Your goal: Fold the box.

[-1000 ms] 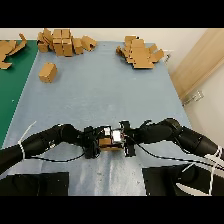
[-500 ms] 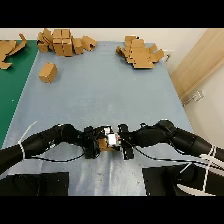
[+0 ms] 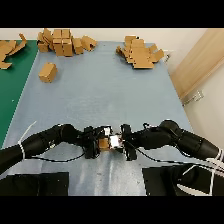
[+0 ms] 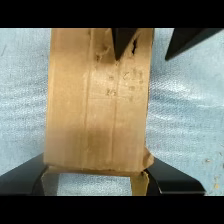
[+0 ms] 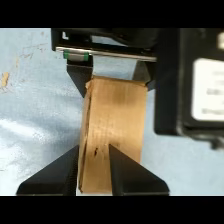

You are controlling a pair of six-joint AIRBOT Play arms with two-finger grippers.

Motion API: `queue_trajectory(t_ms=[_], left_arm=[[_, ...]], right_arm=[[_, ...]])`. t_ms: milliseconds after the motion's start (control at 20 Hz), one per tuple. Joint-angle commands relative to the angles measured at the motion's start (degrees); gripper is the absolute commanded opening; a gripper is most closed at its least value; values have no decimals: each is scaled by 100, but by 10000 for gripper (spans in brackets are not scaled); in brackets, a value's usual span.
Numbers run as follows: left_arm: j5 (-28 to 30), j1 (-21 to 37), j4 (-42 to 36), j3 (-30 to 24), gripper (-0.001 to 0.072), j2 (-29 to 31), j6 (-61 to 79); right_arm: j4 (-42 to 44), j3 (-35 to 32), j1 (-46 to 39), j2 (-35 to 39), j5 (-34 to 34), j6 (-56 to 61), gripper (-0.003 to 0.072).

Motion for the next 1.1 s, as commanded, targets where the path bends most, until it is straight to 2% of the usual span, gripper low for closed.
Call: queue_trajectory(t_ms=[0, 100, 200, 300, 400, 550, 650, 750, 1050], left_arm=[[2, 0, 2, -2, 519, 2, 0], [2, 0, 2, -2, 520, 2, 0], [2, 0, 2, -2, 520, 2, 0], [2, 0, 2, -2, 519, 2, 0], [4, 0, 2, -2, 519, 2, 0], [0, 0, 2, -2, 520, 2, 0], [2, 0, 2, -2, 519, 2, 0], [2, 0, 2, -2, 520, 2, 0], [2, 0, 2, -2, 520, 2, 0]], right_arm=[[-411, 7, 0, 424, 52, 387, 290], [-352, 7, 2, 638, -83, 651, 275], [66, 4, 0, 717, -352, 1906, 177], [1088, -195, 0, 664, -155, 3764, 8], [2402, -745, 2, 671, 807, 4883, 6], [4151, -1646, 118, 680, 2437, 5130, 5], [4214, -1746, 372, 667, 2981, 5477, 5], [4205, -1746, 452, 603, 3213, 5525, 5], [4194, -1746, 518, 356, 3259, 5528, 5]])
